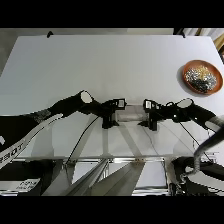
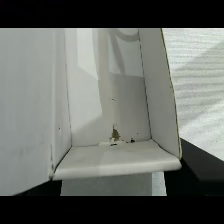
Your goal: Fold the box and place the chain.
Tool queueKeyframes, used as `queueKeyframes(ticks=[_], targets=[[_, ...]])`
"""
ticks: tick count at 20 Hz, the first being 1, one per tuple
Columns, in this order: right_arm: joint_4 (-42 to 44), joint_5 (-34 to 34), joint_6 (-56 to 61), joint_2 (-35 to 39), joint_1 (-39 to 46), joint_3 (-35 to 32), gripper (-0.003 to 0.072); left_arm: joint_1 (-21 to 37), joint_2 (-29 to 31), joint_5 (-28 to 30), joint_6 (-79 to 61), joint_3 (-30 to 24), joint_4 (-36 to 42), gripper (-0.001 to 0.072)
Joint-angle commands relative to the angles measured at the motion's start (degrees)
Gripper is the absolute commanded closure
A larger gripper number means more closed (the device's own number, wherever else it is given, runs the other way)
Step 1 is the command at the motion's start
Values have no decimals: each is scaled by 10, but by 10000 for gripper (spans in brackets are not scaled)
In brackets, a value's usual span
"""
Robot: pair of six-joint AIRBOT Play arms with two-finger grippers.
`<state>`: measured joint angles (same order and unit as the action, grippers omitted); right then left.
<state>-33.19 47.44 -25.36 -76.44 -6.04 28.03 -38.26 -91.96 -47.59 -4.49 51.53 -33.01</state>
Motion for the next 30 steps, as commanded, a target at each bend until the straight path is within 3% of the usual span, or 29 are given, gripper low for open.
queueKeyframes(ticks=[1, 6, 7, 8, 12, 16, 23, 30], targets=[[0, -97, 0, 0, 0, 1, 284, 0, 0, -11, 0, 0, 0, 501], [1, -51, 0, 0, 0, 1, 256, 0, 0, -11, 0, 0, 0, 501], [3, -40, 0, 0, 0, 1, 75, 0, 0, -11, 0, 0, 0, 501], [1, -33, 0, 0, 0, 1, -25, 0, 0, -11, 0, 0, 0, 501], [-19, -29, 17, 27, 0, 1, -31, 0, 0, -11, 0, 0, 0, 501], [-130, -23, 133, 97, 0, 1, -31, 0, 0, -11, 0, 0, 0, 501], [-269, 87, 286, 169, 0, 1, -24, 0, 0, -11, 0, 0, 0, 501], [-295, 139, 351, 263, 0, 1, -11, 0, 0, -11, 0, 0, 0, 501]])
